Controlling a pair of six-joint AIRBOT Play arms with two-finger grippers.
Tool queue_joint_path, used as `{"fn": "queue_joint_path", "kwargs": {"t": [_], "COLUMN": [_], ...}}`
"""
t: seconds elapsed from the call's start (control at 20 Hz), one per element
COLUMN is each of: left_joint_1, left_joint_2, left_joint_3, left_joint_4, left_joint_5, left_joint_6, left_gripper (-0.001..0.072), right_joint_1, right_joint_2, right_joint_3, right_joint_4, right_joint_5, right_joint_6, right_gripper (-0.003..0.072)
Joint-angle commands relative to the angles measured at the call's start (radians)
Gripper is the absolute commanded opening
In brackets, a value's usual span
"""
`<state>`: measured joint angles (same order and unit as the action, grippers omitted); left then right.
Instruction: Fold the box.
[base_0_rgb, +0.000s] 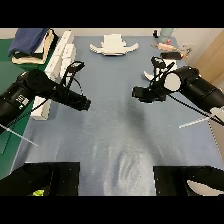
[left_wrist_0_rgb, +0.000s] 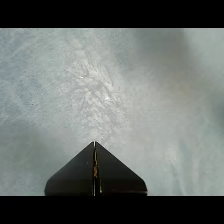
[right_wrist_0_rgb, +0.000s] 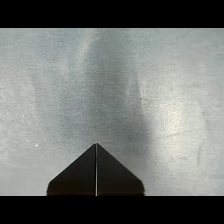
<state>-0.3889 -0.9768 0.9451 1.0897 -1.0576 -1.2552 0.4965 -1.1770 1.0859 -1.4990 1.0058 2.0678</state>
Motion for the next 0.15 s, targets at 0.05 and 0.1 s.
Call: {"fn": "queue_joint_path", "kwargs": {"t": [0.05, 0.1], "left_joint_1": [-0.004, -0.004], "left_joint_2": [0.006, 0.006], "left_joint_3": [-0.005, -0.005], "left_joint_4": [-0.002, -0.002], "left_joint_5": [0.003, 0.003], "left_joint_6": [-0.005, -0.005], "left_gripper": [0.0015, 0.0015], "right_joint_1": [0.000, 0.000], "right_joint_2": [0.000, 0.000], "right_joint_3": [0.001, 0.001], "right_joint_4": [0.004, 0.004], "right_joint_5": [0.000, 0.000], "right_joint_6": [0.000, 0.000], "right_gripper": [0.0003, 0.0003]}}
